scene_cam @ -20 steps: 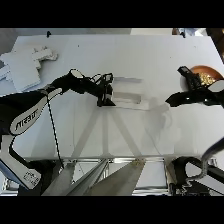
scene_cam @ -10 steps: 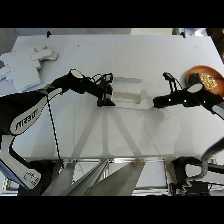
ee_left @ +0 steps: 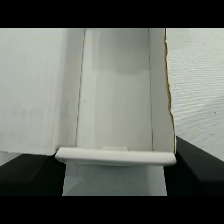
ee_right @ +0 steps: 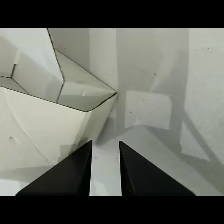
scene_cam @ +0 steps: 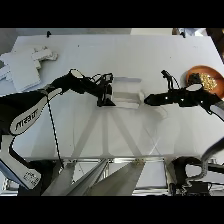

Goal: Fold the box and place the chain.

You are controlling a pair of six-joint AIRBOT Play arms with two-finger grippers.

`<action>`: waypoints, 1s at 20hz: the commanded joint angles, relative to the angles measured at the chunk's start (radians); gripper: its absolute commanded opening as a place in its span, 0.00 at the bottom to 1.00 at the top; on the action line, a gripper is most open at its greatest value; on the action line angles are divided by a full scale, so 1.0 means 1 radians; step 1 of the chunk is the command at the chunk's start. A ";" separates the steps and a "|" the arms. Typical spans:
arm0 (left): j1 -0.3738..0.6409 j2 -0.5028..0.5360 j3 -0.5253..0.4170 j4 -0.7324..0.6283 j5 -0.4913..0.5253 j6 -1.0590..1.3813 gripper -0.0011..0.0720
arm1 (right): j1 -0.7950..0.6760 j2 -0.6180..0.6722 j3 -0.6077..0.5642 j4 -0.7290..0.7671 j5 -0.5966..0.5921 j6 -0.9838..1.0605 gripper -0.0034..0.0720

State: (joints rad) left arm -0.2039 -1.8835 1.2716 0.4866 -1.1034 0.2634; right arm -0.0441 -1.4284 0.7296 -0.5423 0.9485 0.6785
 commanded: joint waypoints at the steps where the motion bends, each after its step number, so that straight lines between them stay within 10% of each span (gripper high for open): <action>1: 0.001 0.000 0.001 0.000 0.000 0.000 0.79 | 0.001 0.015 0.000 0.029 0.004 -0.007 0.37; 8: 0.001 0.000 0.001 0.000 0.000 0.000 0.79 | 0.001 0.029 0.000 0.196 0.010 -0.134 0.38; 13: 0.001 0.000 0.001 0.000 0.000 0.000 0.79 | 0.002 0.029 0.000 0.202 0.039 -0.157 0.62; 20: 0.001 0.000 0.001 0.000 0.000 0.000 0.79 | 0.055 0.029 0.000 0.088 0.003 -0.164 0.68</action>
State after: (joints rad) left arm -0.2039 -1.8835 1.2716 0.4870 -1.1038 0.2634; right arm -0.0154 -1.4002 0.7292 -0.4088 0.9737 0.5213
